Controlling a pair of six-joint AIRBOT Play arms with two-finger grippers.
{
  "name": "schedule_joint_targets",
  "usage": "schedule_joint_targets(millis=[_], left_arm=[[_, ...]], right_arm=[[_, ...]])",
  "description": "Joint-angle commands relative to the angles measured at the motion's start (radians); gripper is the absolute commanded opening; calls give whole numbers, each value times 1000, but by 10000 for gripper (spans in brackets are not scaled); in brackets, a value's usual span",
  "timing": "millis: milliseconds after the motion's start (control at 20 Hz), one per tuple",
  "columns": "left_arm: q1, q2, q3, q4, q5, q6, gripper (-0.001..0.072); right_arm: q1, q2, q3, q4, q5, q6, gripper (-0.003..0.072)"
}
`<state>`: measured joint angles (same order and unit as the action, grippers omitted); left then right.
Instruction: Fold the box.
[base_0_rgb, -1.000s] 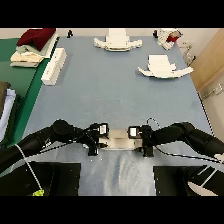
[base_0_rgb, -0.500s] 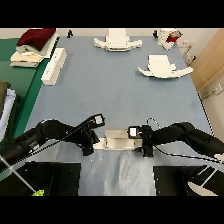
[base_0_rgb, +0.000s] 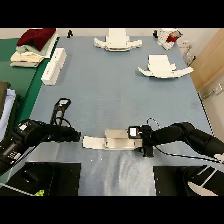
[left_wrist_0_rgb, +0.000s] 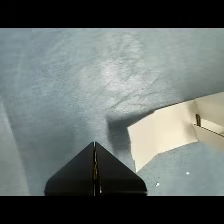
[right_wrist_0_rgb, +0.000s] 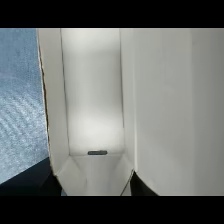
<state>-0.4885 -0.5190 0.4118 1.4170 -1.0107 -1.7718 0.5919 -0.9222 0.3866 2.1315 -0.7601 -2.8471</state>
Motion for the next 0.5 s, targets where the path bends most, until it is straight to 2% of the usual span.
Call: schedule_joint_targets(millis=[0,250,450], left_arm=[[82,-33,-43,-116,-9,-41,14],[83,-176,-126,-386,154,128,14],[83,-236,-128,-623,214,328,14]], right_arm=[[0,1,0,0,0,0,516],[1,1,0,0,0,0,516],[1,1,0,0,0,0,516]])
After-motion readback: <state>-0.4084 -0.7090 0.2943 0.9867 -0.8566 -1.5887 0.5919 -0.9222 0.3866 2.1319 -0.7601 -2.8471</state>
